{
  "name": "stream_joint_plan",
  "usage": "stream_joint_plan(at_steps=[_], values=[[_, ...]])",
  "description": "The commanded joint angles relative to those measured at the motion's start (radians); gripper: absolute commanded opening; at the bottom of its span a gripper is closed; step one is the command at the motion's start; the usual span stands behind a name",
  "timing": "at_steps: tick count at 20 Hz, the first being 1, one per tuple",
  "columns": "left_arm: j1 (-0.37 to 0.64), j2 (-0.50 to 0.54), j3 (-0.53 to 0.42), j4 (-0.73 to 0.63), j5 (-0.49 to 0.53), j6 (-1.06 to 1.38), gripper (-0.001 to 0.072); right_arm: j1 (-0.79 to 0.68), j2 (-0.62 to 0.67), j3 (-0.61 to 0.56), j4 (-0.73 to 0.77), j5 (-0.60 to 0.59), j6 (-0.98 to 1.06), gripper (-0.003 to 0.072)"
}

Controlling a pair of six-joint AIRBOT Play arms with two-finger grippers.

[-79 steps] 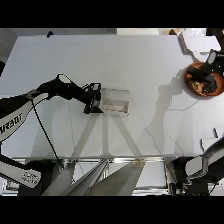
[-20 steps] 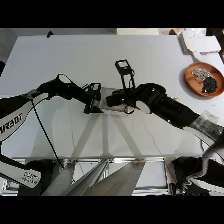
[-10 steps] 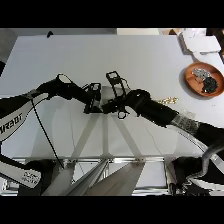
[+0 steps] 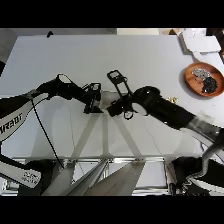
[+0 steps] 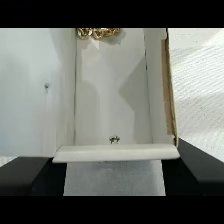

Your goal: Fold the box and place the chain.

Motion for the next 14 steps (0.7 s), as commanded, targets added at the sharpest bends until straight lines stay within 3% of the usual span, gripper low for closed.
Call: stream_joint_plan(at_steps=[1, 3, 5, 7, 9, 14], values=[[0.001, 0.000, 0.000, 0.000, 0.000, 0.000, 0.0255, -0.088, 0.126, 0.001, 0.059, 0.165, -0.243, 0.0311], [0.001, 0.001, 0.000, 0.000, 0.000, 0.000, 0.0255, -0.185, 0.169, 0.000, 0.062, 0.243, -0.365, 0.0365], [0.001, 0.001, 0.000, 0.000, 0.000, 0.000, 0.0255, -0.294, 0.172, -0.001, 0.062, 0.306, -0.497, 0.0467], [0.001, 0.001, 0.000, 0.000, 0.000, 0.000, 0.0255, -0.400, 0.160, -0.002, 0.063, 0.335, -0.636, 0.0479], [0.001, 0.001, 0.000, 0.000, 0.000, 0.000, 0.0255, -0.496, 0.134, -0.003, 0.073, 0.334, -0.734, 0.0600], [0.001, 0.001, 0.000, 0.000, 0.000, 0.000, 0.0255, -0.624, -0.014, -0.003, 0.170, 0.341, -0.883, 0.0644]])
